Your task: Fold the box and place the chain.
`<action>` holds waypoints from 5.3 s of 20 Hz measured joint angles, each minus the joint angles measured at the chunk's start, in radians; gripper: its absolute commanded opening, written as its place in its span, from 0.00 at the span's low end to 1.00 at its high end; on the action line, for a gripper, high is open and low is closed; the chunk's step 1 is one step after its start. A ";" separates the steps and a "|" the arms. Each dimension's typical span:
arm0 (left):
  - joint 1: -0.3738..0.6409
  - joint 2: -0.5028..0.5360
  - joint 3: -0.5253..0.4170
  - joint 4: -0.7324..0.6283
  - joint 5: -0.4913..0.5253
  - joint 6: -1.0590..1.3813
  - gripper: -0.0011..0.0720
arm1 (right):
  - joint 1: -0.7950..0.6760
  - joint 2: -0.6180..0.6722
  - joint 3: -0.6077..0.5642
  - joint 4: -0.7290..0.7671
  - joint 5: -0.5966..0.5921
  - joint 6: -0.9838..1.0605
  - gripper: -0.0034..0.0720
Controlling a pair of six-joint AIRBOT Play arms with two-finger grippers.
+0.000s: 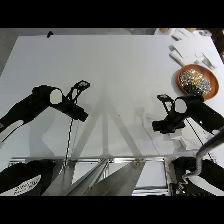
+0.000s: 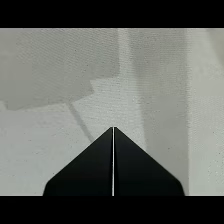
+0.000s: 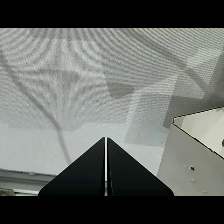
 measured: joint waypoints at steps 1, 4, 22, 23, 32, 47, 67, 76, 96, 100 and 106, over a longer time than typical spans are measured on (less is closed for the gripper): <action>0.000 0.000 0.000 0.000 0.000 0.000 0.03 | 0.000 0.000 0.000 0.000 0.000 0.000 0.07; 0.000 0.000 0.000 0.000 0.000 0.000 0.03 | 0.000 0.000 0.000 0.000 0.000 0.000 0.07; 0.000 0.000 0.000 0.000 0.000 0.000 0.03 | 0.000 0.000 0.000 -0.016 -0.144 -0.006 0.07; 0.000 0.000 0.000 0.000 0.000 0.000 0.03 | 0.000 0.000 0.005 -0.018 -0.172 -0.008 0.07; 0.000 0.000 0.000 0.000 0.000 0.000 0.03 | -0.141 0.000 0.294 -0.304 -0.004 -0.117 0.53; 0.000 0.000 0.000 0.000 0.000 0.000 0.03 | -0.861 -0.052 0.320 -0.422 0.114 -0.347 0.64; 0.000 0.000 0.000 0.000 0.000 0.000 0.03 | -0.834 -0.243 0.268 -0.502 0.121 -0.329 0.07; 0.000 0.000 0.000 0.000 0.000 0.000 0.03 | -0.464 0.082 0.160 -0.149 0.035 -0.377 0.06; 0.098 -0.011 -0.001 -0.660 -0.064 0.637 0.77 | 0.190 0.270 -0.095 0.066 -0.341 -0.136 0.07; 0.113 -0.064 -0.015 -0.712 -0.106 0.697 0.78 | 0.195 0.270 -0.095 0.066 -0.347 -0.133 0.07; 0.110 -0.189 -0.025 -0.805 -0.122 0.771 0.77 | 0.196 0.270 -0.095 0.069 -0.348 -0.133 0.07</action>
